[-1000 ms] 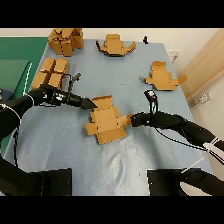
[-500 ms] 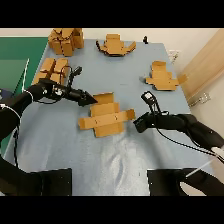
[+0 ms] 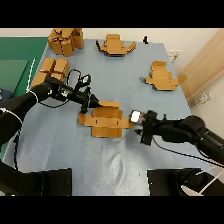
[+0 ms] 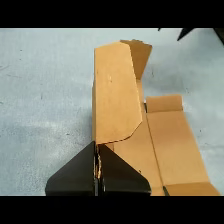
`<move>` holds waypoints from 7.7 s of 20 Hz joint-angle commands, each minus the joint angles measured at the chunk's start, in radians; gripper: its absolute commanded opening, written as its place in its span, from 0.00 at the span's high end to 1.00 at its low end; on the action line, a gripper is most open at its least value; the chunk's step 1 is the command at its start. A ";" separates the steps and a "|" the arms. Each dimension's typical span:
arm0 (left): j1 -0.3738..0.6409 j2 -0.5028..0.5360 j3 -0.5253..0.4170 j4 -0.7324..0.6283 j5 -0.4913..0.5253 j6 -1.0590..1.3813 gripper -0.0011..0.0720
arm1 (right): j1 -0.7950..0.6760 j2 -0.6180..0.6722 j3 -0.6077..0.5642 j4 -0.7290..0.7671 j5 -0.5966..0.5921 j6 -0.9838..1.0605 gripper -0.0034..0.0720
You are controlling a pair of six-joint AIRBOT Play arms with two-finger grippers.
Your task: Fold the box.
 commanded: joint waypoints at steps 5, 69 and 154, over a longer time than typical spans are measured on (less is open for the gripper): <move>0.001 0.073 -0.116 -0.073 0.098 0.136 0.97 | 0.273 -0.247 0.002 0.028 0.138 -0.001 0.55; 0.002 0.072 -0.147 0.041 0.071 0.034 0.96 | 0.148 -0.410 0.143 -0.555 0.395 0.491 0.17; 0.164 0.200 -0.141 0.186 0.112 -0.393 0.39 | -0.101 -0.656 0.361 0.399 0.090 -0.517 0.74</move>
